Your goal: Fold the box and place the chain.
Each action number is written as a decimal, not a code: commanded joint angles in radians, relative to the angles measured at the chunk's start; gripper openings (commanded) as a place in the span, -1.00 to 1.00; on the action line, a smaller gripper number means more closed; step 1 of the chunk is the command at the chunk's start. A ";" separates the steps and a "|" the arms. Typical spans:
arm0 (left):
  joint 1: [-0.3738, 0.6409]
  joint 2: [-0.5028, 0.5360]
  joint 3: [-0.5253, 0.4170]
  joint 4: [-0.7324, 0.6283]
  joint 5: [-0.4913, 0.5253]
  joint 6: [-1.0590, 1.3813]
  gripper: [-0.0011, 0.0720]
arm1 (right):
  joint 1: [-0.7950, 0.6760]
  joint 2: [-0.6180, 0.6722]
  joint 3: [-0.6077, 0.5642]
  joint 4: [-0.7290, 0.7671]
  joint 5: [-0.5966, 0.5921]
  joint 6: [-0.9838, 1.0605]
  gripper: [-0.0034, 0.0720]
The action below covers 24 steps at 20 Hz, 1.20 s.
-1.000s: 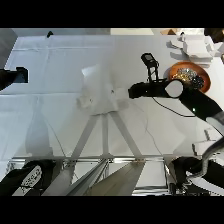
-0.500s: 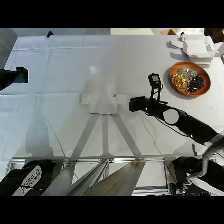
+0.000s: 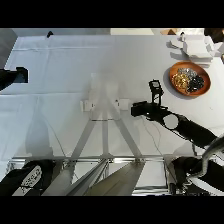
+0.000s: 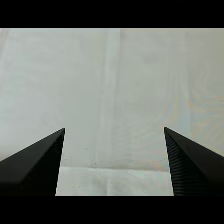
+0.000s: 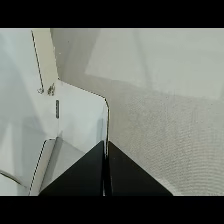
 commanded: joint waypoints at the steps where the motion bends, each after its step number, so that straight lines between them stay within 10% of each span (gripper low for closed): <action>1: -0.001 0.001 0.001 0.000 0.000 0.000 0.94 | 0.001 0.000 -0.003 -0.001 0.000 0.000 -0.89; 17: -0.001 0.001 0.001 -0.092 0.000 -0.003 0.93 | 0.001 0.000 -0.003 -0.001 0.000 0.000 -0.89; 20: -0.004 -0.002 0.001 -0.194 -0.027 0.002 0.33 | 0.001 0.000 -0.003 -0.001 0.000 0.000 -0.89; 24: -0.085 -0.038 0.001 -0.194 -0.089 0.045 0.23 | 0.001 0.000 -0.003 -0.001 -0.001 0.000 -0.89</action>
